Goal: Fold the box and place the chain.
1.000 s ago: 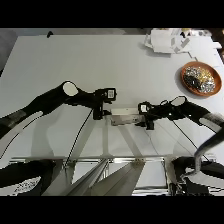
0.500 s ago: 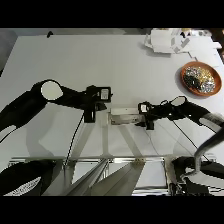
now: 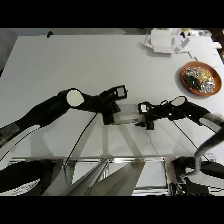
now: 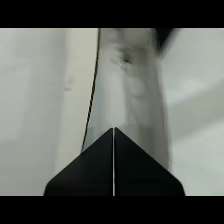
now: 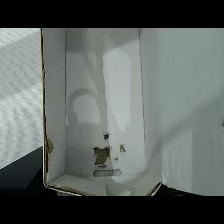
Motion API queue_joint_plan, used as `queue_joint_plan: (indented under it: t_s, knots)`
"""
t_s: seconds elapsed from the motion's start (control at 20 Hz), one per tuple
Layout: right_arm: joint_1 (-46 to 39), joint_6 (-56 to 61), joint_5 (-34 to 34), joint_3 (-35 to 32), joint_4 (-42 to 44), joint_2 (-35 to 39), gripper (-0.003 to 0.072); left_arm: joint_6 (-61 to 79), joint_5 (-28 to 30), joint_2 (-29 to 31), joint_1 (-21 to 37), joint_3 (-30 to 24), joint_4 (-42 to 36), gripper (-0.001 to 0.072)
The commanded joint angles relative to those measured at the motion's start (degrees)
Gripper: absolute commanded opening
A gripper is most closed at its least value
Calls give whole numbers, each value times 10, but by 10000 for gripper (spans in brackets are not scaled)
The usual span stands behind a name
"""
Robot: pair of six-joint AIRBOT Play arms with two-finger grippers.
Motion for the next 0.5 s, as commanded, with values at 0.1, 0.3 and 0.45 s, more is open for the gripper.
queue_joint_plan:
  t_s: [0.1,0.3,0.45]
  knots:
    - [0,0,0,0,0,0,411,-125,143,-80,-3,1,-13,2]
    - [0,0,0,0,0,0,411,-125,108,-86,-3,1,-10,2]
    - [0,0,0,0,0,0,411,-126,79,-50,-3,1,16,2]
